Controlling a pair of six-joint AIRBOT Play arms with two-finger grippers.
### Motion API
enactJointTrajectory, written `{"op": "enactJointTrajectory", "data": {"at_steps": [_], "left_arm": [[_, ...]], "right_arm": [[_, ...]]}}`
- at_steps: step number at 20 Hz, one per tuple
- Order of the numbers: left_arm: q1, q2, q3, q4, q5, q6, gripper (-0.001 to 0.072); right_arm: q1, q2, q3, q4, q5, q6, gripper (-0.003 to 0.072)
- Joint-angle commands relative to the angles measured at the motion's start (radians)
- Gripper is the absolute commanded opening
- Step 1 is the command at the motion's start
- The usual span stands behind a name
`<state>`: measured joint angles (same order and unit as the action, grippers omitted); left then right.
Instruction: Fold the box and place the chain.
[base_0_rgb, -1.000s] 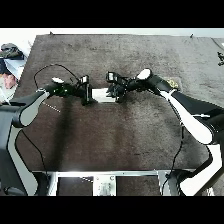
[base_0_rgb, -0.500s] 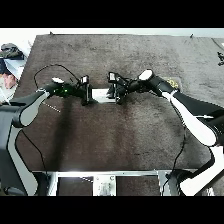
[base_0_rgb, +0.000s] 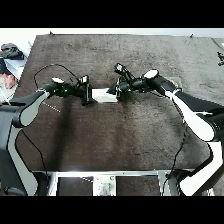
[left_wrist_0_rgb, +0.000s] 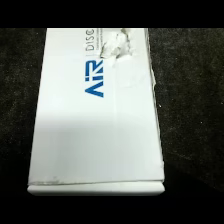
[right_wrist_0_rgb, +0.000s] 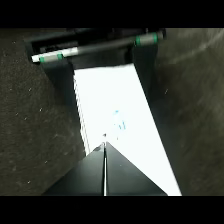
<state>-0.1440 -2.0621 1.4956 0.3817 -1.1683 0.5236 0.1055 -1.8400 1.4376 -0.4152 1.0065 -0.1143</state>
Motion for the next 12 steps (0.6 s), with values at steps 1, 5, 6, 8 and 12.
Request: {"op": "enactJointTrajectory", "data": {"at_steps": [1, 5, 6, 8, 12], "left_arm": [[0.0, -0.001, 0.0, 0.0, 0.0, 0.001, 0.0467], [0.0, -0.001, 0.0, 0.0, 0.0, 0.001, 0.0467], [0.0, -0.001, 0.0, 0.0, 0.0, 0.001, 0.0467], [0.0, -0.001, 0.0, 0.0, 0.0, 0.001, 0.0467], [0.0, -0.001, 0.0, 0.0, 0.0, 0.001, 0.0467]], "right_arm": [[-0.021, -0.065, 0.0, 0.016, 0.063, 0.101, 0.0052], [-0.024, -0.079, 0.005, 0.007, 0.081, 0.149, 0.0052], [-0.024, -0.079, 0.007, -0.008, 0.076, 0.179, 0.0052], [-0.024, -0.078, 0.01, -0.045, 0.068, 0.214, 0.0051], [-0.023, -0.077, 0.022, -0.165, 0.02, 0.322, 0.0051]]}}
